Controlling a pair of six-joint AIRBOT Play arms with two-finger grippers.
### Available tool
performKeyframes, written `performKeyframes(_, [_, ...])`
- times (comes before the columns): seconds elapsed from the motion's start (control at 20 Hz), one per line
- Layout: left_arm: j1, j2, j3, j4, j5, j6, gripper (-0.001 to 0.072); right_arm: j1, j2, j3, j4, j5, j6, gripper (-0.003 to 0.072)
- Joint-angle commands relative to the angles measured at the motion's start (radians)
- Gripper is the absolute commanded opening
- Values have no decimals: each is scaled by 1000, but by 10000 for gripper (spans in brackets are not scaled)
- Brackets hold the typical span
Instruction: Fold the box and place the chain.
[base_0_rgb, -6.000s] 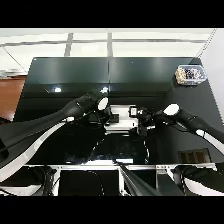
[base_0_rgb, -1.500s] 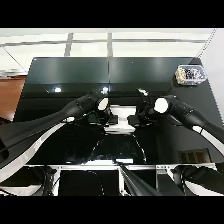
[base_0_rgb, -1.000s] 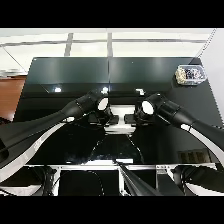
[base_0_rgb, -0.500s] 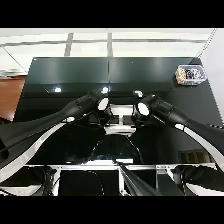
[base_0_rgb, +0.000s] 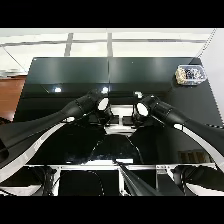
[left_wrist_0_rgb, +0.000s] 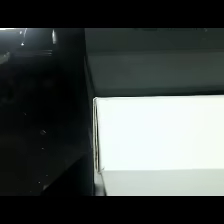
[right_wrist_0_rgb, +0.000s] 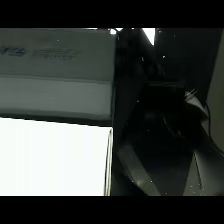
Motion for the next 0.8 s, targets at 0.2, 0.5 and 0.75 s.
performKeyframes(0.2, [1, 0, 1, 3, -3, 3, 26, 1, 19, 22, -6, 34, -25, 315])
performKeyframes(0.5, [1, 0, 1, 3, -6, 3, 26, -45, 249, 96, -99, 132, -155, 314])
performKeyframes(0.75, [1, 0, 1, 3, -6, 3, 26, -313, 339, 82, -554, 45, -157, 313])
